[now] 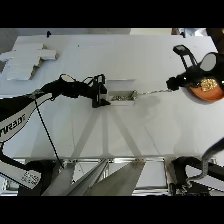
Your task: Fold the box and place the chain.
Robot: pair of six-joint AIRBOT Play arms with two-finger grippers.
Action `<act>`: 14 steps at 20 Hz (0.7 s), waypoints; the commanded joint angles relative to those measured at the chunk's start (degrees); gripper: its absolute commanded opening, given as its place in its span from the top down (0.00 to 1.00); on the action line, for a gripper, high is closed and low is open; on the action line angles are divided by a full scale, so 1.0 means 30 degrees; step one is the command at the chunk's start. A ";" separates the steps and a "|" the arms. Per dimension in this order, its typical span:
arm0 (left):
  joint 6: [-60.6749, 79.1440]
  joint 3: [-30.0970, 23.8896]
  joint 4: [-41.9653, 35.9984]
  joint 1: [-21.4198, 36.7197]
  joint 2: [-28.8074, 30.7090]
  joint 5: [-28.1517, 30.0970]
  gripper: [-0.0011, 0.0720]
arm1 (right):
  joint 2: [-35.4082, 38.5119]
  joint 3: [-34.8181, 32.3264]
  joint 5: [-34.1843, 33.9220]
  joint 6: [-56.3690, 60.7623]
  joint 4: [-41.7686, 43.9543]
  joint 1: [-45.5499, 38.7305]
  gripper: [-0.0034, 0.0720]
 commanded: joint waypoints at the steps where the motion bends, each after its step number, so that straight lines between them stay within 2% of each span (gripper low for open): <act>1: 0.0007 0.0007 0.0000 -0.0007 0.0000 0.0000 0.30 | -0.0612 -0.1326 -0.1756 -0.0153 -0.0896 -0.0882 0.50; 4: 0.0007 0.0007 0.0007 0.0000 0.0000 0.0000 0.30 | -0.2375 -0.1326 -0.2186 -0.0146 -0.0969 -0.0874 0.48; 5: 0.0007 0.0007 0.0007 -0.0007 0.0000 0.0000 0.30 | -0.2958 -0.1326 -0.2463 -0.0058 -0.1217 -0.0874 0.38; 6: 0.0007 0.0007 0.0007 -0.0007 0.0000 0.0000 0.30 | -0.3388 -0.1326 -0.2907 0.0087 -0.1326 -0.0874 0.37; 11: 0.0007 0.0007 0.0007 -0.0007 0.0000 0.0000 0.30 | -0.4073 -0.1326 -0.5938 0.0160 -0.1319 -0.0874 0.37; 14: 0.0007 0.0007 0.0000 -0.0007 0.0000 0.0000 0.30 | -0.4546 -0.1319 -0.6965 0.0175 -0.1311 -0.0874 0.37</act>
